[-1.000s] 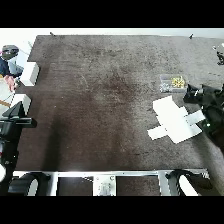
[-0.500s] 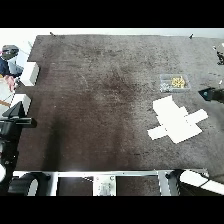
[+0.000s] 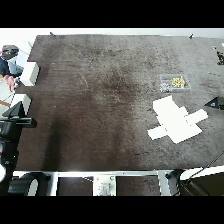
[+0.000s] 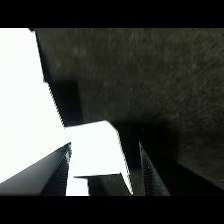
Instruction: Fold the box and place the chain.
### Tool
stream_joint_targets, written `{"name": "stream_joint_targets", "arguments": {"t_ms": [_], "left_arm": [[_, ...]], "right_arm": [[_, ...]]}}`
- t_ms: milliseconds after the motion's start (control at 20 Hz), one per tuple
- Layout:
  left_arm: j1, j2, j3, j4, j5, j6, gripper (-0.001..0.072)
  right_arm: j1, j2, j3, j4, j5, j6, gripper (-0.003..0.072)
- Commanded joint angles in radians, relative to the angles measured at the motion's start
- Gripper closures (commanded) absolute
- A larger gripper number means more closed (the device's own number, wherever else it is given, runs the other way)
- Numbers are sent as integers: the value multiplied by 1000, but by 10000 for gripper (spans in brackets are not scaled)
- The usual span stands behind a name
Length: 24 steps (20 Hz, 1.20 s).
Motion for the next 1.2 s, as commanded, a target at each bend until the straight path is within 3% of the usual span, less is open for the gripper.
{"name": "stream_joint_targets", "arguments": {"t_ms": [0, 300, 350, 600, 650, 750, 850, 900, 950, 1150], "left_arm": [[0, 0, 0, 0, 0, 0, 699], [0, 0, 0, 0, 0, 0, 699], [0, 0, 0, 0, 0, 0, 699], [0, 0, 0, 0, 0, 0, 699], [0, 0, -1, 0, 0, 0, 699], [0, 0, -1, 0, 0, 0, 699], [0, 0, 0, 0, 0, 0, 699], [0, 0, 0, 0, 0, 0, 699], [0, 0, 0, 0, 0, 0, 699], [0, 0, 0, 0, 0, 0, 699]], "right_arm": [[-2, -110, 84, -39, 137, -12, 213], [37, -204, 84, -55, 197, -31, 217], [45, -216, 84, -56, 206, -65, 275], [60, -266, 83, -96, 259, -73, 280], [60, -267, 83, -94, 269, -93, 354], [60, -267, 83, -74, 270, -102, 353], [60, -267, 80, -50, 272, -100, 528], [60, -266, 79, -37, 273, -92, 541], [60, -254, 64, -9, 273, -90, 633], [59, -168, -89, 95, 272, -106, 677]]}}
